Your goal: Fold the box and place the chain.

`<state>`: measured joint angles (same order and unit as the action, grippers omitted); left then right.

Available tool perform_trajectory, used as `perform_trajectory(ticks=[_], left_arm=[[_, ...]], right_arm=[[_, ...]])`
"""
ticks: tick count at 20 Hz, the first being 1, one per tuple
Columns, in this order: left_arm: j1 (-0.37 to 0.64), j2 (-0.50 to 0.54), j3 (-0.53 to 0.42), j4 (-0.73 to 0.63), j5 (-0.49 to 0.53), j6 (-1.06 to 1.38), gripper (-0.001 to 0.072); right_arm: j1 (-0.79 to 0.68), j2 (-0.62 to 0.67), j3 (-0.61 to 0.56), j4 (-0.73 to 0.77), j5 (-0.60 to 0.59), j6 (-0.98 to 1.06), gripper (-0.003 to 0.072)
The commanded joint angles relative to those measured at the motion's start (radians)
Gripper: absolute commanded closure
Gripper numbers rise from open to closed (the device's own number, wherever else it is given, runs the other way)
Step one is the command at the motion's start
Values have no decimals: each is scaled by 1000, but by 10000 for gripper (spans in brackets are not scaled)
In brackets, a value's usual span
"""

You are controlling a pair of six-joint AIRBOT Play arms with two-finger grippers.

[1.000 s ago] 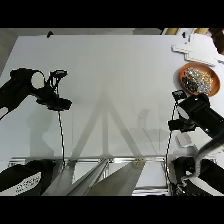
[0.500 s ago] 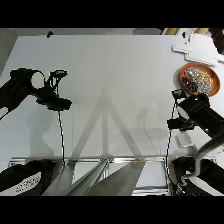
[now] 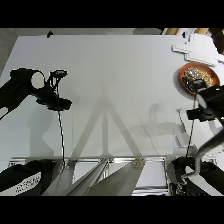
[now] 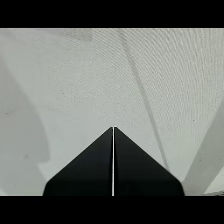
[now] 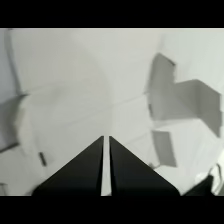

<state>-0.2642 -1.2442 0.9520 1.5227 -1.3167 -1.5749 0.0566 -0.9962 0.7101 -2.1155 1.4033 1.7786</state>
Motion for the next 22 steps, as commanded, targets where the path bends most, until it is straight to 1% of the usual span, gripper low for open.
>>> perform_trajectory(ticks=[1,2,4,6,7,9,10,12,14,15,16,17,19,21,22], left_arm=[[1,1,0,0,0,0,700],[1,1,0,0,0,0,700],[1,1,0,0,0,0,700],[1,1,0,0,0,0,700],[1,1,0,0,0,0,700],[1,1,0,0,0,0,700],[1,1,0,0,0,0,700],[0,1,0,0,0,0,700],[1,1,0,0,0,0,700],[1,1,0,0,0,0,700],[1,1,0,0,0,0,700],[1,1,0,0,0,0,700],[1,1,0,0,0,0,700],[1,1,0,0,0,0,700],[1,1,0,0,0,0,700]], right_arm=[[-268,0,19,-107,-79,-217,251],[-348,-2,19,-106,-128,-248,155],[-483,-16,19,-93,-205,-268,162],[-581,-75,19,-56,-233,-304,173],[-608,-113,21,-65,-234,-319,190],[-637,-168,29,-89,-256,-349,191],[-642,-193,40,-96,-269,-362,221],[-642,-237,63,-93,-284,-408,249],[-642,-282,70,-85,-284,-418,330],[-642,-301,70,-78,-276,-418,416],[-641,-307,70,-74,-270,-421,478],[-639,-304,71,-72,-266,-426,593],[-612,-277,72,-72,-219,-427,640],[-550,-220,72,-55,-153,-426,649],[-513,-183,72,-16,-125,-426,669]])
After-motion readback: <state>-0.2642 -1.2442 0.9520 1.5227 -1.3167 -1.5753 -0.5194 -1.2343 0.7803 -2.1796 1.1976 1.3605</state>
